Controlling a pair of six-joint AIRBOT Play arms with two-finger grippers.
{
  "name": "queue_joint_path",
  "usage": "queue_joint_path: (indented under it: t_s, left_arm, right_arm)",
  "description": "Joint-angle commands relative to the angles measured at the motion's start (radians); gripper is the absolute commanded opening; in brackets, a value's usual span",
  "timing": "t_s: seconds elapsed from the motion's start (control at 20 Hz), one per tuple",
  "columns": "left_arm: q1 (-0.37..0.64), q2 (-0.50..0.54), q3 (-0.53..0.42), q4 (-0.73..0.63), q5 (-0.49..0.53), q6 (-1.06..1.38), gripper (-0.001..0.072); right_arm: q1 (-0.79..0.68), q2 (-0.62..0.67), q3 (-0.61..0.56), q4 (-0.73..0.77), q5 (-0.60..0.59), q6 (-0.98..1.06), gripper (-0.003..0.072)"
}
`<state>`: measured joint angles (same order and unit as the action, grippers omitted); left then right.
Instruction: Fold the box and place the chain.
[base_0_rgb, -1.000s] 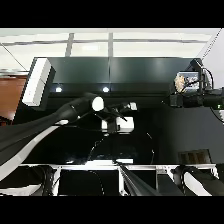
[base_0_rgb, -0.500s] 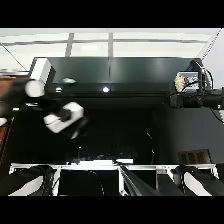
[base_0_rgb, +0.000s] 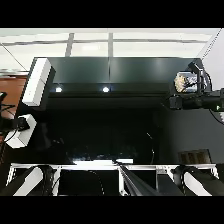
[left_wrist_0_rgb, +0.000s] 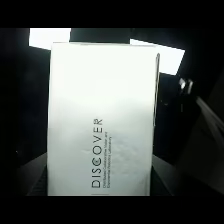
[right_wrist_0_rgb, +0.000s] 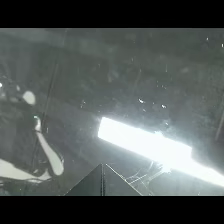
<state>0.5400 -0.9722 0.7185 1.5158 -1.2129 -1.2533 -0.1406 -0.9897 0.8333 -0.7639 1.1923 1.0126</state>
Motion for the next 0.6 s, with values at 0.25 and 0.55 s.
queue_joint_path:
  t_s: [0.25,0.55]
  left_arm:
    - [0.084,-0.036,-0.014,-0.241,0.204,0.330,0.0289]
    - [0.083,-0.124,-0.014,-0.243,0.302,0.330,0.0289]
  right_arm:
    - [0.000,0.000,-0.030,0.000,-0.015,0.001,0.0012]
    - [0.000,0.000,-0.030,0.000,-0.016,0.001,0.0012]
